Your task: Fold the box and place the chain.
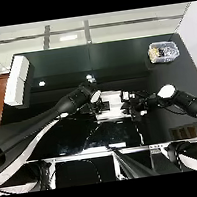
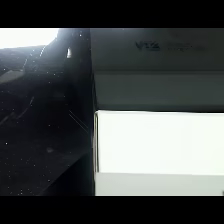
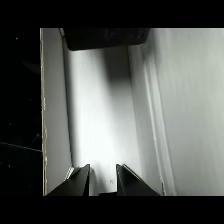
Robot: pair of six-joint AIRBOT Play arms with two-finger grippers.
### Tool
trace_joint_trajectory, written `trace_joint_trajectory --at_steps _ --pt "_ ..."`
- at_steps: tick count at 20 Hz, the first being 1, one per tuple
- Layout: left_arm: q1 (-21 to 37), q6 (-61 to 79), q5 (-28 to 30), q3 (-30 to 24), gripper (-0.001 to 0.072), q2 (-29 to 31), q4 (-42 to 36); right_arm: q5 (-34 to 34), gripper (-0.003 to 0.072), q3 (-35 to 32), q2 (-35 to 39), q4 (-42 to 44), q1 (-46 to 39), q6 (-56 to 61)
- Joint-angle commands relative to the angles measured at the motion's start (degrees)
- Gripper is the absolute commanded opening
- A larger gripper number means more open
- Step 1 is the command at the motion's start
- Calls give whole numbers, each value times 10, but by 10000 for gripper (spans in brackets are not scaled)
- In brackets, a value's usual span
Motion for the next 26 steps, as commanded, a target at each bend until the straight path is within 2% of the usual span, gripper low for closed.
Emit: trace_joint_trajectory --at_steps 1,3,4,5,6,7,8,9,10,11,13,15,17,19,21,22,24,26 --pt "0 -1 2 0 27 0 0 -14 189 0 -11 19 7 11" --pt "0 -1 2 0 27 0 0 -7 201 0 -11 19 7 12" --pt "0 -1 2 0 27 0 0 -9 417 0 -11 19 7 17" --pt "0 -1 2 0 27 0 0 -9 485 0 -11 18 7 21" --pt "0 -1 2 0 27 0 0 -9 343 0 -11 12 7 27" --pt "0 -1 2 0 27 0 -1 -10 452 0 -11 8 7 36" --pt "0 -1 2 0 27 0 0 -9 482 0 -11 5 7 45" --pt "0 -1 2 0 27 0 0 -7 399 0 -11 -2 7 56" --pt "0 -1 5 0 27 0 0 -6 186 0 -8 -14 7 78" --pt "0 -1 7 0 27 0 0 0 15 1 1 -36 7 105" --pt "0 -1 8 0 27 0 0 13 10 2 37 -96 2 187" --pt "2 -1 8 0 27 0 -1 44 11 21 79 -179 -33 351" --pt "2 -1 7 0 27 0 -1 85 11 46 111 -257 -103 511" --pt "3 -1 6 0 27 0 -1 89 11 49 123 -311 -194 655" --pt "3 -1 6 0 27 0 -1 82 10 34 117 -300 -289 747" --pt "3 -1 6 0 27 0 -1 86 10 20 110 -267 -331 756" --pt "3 -1 6 0 27 0 -1 116 10 -10 82 -179 -388 742" --pt "3 -1 8 0 27 0 -1 139 10 -35 47 -98 -394 687"
